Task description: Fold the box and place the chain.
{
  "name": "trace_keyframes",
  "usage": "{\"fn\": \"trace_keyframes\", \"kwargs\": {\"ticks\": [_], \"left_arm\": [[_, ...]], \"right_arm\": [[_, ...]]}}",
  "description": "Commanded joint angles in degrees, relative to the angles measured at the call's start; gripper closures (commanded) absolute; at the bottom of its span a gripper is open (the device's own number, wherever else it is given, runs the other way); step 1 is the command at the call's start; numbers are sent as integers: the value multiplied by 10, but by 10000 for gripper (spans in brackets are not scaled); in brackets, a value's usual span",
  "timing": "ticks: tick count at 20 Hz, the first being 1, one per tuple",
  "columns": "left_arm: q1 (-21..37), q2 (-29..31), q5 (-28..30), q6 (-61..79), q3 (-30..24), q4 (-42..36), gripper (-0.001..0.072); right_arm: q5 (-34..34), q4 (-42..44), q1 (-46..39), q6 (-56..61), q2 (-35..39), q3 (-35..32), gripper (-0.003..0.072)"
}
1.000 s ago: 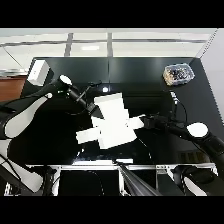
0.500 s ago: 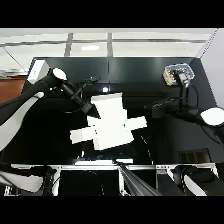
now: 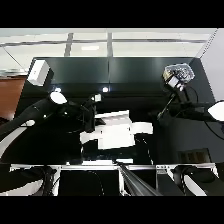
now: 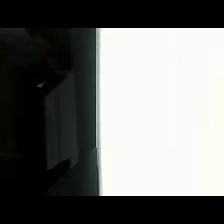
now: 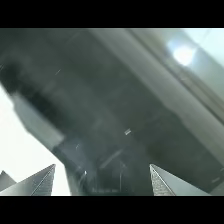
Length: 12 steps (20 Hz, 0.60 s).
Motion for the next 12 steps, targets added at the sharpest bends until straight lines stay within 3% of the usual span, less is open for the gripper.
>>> {"fn": "trace_keyframes", "kwargs": {"ticks": [1,5,12], "left_arm": [[-38,-25,99,47,17,40,683],[-48,-70,75,43,53,64,684],[-47,-78,80,43,52,62,684]], "right_arm": [[40,-5,17,-71,0,-26,34],[15,-10,62,-106,-1,-80,35],[-69,-21,151,-154,-2,-142,35]]}}
